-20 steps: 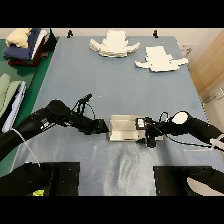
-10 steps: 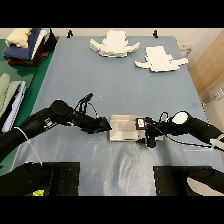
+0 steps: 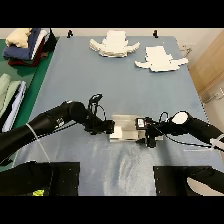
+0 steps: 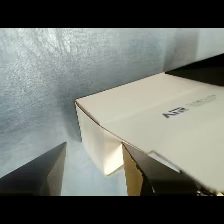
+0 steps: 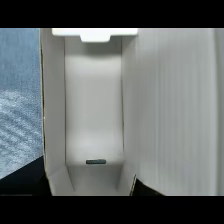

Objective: Fold the box.

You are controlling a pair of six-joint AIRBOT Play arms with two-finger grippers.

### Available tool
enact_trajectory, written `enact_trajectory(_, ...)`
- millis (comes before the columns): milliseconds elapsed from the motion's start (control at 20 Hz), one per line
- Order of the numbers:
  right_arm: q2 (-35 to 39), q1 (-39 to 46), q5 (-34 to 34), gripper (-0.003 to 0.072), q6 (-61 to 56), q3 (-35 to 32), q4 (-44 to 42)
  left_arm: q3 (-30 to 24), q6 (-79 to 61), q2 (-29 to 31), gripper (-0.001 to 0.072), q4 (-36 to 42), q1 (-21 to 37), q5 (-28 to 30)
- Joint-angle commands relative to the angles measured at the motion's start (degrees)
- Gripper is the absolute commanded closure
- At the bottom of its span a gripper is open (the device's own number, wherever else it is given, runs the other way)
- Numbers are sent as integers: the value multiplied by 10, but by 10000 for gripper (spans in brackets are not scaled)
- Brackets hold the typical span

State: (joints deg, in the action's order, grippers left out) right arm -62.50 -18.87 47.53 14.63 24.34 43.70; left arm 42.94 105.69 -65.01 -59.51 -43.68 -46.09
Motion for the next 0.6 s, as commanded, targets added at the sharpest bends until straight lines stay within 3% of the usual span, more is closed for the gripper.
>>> enact_trajectory(0,0,0,0,196,0,0,0,43,96,-40,182,-89,-39,-9)
enact_trajectory(250,0,0,0,196,0,0,0,97,175,-97,184,-150,-75,-63)
enact_trajectory(350,0,0,0,196,0,0,0,116,207,-113,259,-189,-94,-84)
enact_trajectory(550,0,0,0,196,0,0,0,145,250,-141,260,-212,-117,-92)
